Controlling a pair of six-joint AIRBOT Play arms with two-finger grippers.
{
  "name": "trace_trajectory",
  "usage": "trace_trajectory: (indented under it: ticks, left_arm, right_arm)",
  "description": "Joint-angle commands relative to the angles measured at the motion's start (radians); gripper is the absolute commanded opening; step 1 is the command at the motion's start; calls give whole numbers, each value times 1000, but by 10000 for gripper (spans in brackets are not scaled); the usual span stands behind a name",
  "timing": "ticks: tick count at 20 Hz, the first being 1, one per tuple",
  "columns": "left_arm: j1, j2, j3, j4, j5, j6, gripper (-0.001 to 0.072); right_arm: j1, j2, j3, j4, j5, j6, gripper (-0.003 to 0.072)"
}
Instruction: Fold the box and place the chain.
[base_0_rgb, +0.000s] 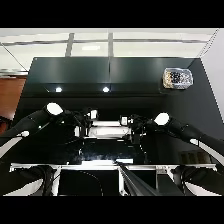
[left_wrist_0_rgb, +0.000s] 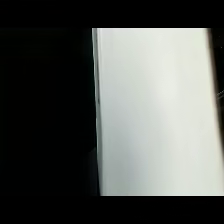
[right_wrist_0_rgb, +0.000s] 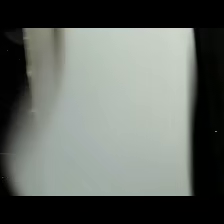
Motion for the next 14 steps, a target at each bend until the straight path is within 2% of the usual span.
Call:
trace_trajectory:
  ticks: [1, 3, 4, 5, 6, 8, 11, 13, 14]
  left_arm:
    - [0, -1, 0, 0, 8, -24, 31]
    - [0, -1, 0, 0, 11, -23, 35]
    - [0, 0, 0, 0, 14, -23, 126]
    - [0, 3, 2, 1, 19, -27, 318]
    - [1, 11, 10, 10, 19, -54, 431]
    - [3, 55, 37, 75, 17, -138, 580]
    - [41, 163, 73, 328, -43, -390, 578]
    - [80, 230, 84, 498, -135, -626, 576]
    - [103, 257, 84, 540, -202, -749, 574]
  right_arm:
    - [1, -1, 0, -8, 4, 0, 438]
    - [1, -1, 0, -8, 4, 0, 438]
    - [1, -1, 0, -8, 4, 0, 438]
    - [1, -1, 0, -8, 4, 0, 438]
    - [1, -1, 0, -8, 3, 0, 438]
    - [1, -1, 0, -8, 3, 1, 438]
    - [1, -1, 0, -8, 3, 1, 438]
    - [1, -1, 0, -8, 3, 1, 438]
    - [1, -1, 0, -8, 3, 1, 438]
